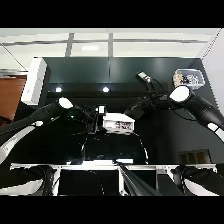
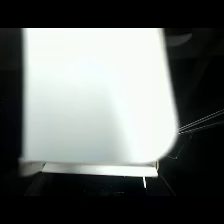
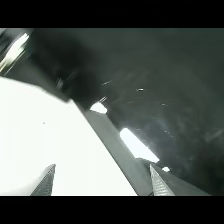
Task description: Fold the box and place the chain.
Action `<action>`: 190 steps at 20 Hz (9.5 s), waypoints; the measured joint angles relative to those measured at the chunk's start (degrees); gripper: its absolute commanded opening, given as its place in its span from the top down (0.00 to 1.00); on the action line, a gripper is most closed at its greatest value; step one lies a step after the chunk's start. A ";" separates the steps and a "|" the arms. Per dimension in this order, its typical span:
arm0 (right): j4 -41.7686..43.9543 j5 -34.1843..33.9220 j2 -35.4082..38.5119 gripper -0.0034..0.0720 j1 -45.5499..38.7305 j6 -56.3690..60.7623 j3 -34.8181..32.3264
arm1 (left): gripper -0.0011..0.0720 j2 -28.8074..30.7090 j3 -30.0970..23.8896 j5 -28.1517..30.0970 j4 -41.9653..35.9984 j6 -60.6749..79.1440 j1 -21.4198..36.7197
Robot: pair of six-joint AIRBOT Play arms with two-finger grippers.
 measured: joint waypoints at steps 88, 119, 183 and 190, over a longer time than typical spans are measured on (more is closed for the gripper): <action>11.96 7.78 4.22 0.93 -4.52 19.63 -5.51 | 0.00 0.04 0.00 0.17 0.00 -0.33 0.13; -15.91 14.99 22.36 0.93 -29.07 26.03 -2.86 | 0.01 -8.50 24.74 -12.70 10.60 -34.45 -10.10; -15.96 10.67 22.29 0.93 -29.07 26.84 -4.48 | 0.00 11.08 3.15 5.18 42.14 -71.69 56.26; -15.80 13.16 22.29 0.93 -28.74 27.23 -3.28 | 0.64 16.74 10.71 1.84 37.57 -76.00 53.42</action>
